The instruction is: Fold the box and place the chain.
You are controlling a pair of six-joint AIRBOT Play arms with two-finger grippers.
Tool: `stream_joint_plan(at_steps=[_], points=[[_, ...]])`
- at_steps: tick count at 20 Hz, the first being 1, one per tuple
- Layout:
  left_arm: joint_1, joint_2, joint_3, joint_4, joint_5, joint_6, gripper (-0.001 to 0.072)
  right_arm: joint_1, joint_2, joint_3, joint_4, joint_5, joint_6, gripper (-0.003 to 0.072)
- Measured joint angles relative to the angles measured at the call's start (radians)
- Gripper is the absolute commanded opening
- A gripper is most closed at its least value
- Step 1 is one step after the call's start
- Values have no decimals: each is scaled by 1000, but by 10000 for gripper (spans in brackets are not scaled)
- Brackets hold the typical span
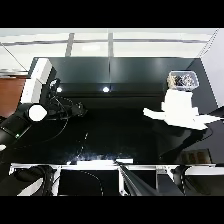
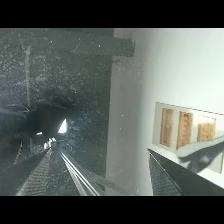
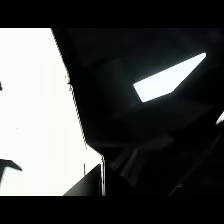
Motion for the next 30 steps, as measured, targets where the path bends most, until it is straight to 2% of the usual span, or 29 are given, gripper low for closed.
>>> stream_joint_plan(at_steps=[3,6,12,17,20,23,27,30], points=[[0,0,0,0,0,7,703,74,150,-152,77,-45,6,12],[-2,0,0,0,16,32,703,221,298,-284,121,-124,60,12],[-48,-1,0,-13,97,53,704,646,603,-518,212,-457,137,12],[-76,-8,0,-68,109,92,704,937,825,-707,229,-746,83,12],[-68,-55,9,-156,97,187,704,1083,876,-803,231,-879,28,12],[-39,-143,44,-267,21,329,707,1186,895,-860,233,-988,14,13],[47,-269,76,-582,-96,711,707,1243,904,-888,236,-1049,18,13],[123,-361,98,-718,-203,910,707,1257,906,-895,237,-1062,40,13]])
